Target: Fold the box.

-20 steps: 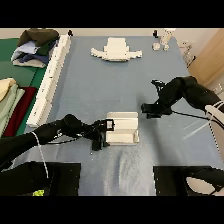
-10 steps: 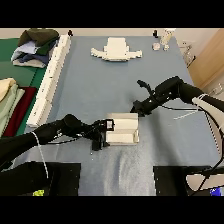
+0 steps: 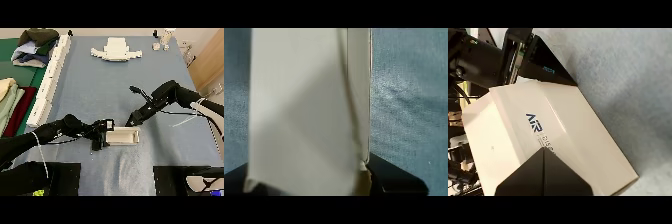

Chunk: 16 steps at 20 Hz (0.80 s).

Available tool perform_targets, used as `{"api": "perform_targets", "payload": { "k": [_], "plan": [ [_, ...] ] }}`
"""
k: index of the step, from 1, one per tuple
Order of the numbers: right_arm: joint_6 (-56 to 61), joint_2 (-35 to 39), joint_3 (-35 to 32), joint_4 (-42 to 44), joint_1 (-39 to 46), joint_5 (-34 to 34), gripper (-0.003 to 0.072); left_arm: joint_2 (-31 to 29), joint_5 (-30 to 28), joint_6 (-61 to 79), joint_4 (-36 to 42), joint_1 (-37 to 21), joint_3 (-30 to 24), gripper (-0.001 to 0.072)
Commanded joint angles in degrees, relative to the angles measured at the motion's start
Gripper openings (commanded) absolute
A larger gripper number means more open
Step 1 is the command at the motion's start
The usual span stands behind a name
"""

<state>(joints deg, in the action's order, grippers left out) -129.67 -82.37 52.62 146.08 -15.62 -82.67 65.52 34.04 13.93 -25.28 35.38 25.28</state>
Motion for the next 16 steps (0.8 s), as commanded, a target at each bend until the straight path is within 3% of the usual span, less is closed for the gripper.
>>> {"api": "perform_targets", "payload": {
  "k": [1,6,11,16],
  "plan": [
    [-2.84,5.11,-5.64,-0.04,-0.35,5.40,0.0002,0.02,0.00,0.00,0.00,-0.02,0.02,0.0421],
    [-6.80,14.14,-12.04,-0.22,-5.55,13.03,0.0002,0.02,0.00,0.00,-0.02,-0.02,0.02,0.0421],
    [-7.48,19.87,-12.98,-4.59,-11.74,22.84,0.0003,0.02,0.00,0.00,-0.02,-0.02,0.02,0.0421],
    [-10.71,20.17,-13.00,-4.92,-14.97,23.89,0.0003,0.02,0.00,0.02,-0.02,-0.02,0.02,0.0421]
  ]
}}
